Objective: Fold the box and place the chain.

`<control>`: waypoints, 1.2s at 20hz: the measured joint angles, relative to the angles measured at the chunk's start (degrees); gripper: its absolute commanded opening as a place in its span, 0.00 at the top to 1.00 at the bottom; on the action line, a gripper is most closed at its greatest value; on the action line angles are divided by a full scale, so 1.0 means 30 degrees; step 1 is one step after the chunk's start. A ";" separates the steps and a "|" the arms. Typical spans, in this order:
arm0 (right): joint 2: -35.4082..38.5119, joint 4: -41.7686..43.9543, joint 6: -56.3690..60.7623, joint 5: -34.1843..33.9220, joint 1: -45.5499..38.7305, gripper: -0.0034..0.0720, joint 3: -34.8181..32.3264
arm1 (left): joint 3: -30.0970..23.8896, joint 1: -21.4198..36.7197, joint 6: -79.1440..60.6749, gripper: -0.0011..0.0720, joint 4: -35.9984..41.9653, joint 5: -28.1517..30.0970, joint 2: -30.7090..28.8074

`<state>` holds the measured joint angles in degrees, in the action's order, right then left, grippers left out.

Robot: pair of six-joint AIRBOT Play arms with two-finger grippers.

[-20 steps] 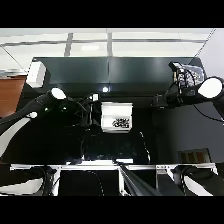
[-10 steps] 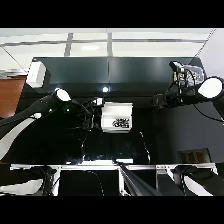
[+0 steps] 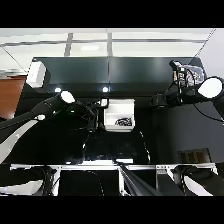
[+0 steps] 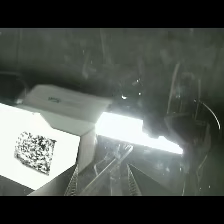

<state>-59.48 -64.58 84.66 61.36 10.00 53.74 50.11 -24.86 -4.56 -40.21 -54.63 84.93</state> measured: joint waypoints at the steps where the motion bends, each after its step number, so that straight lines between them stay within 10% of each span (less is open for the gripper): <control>1: -0.0015 0.0007 0.0000 -0.0291 0.0000 0.16 0.0000 | 0.0000 -0.0044 -0.0015 0.37 -0.0022 0.0073 0.0007; 11: -0.3708 0.7009 -0.4175 -0.4095 0.0393 0.09 0.0000 | 0.0000 -0.0189 -0.0066 0.37 -0.0306 0.0554 0.0015; 24: -0.5195 0.7861 -1.8659 0.0095 0.1792 0.09 0.0780 | 0.0000 -0.0197 -0.0058 0.37 -0.0437 0.0648 0.0015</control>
<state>-75.07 -40.99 28.69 61.65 15.38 56.07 50.11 -25.45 -4.73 -41.52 -52.69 84.97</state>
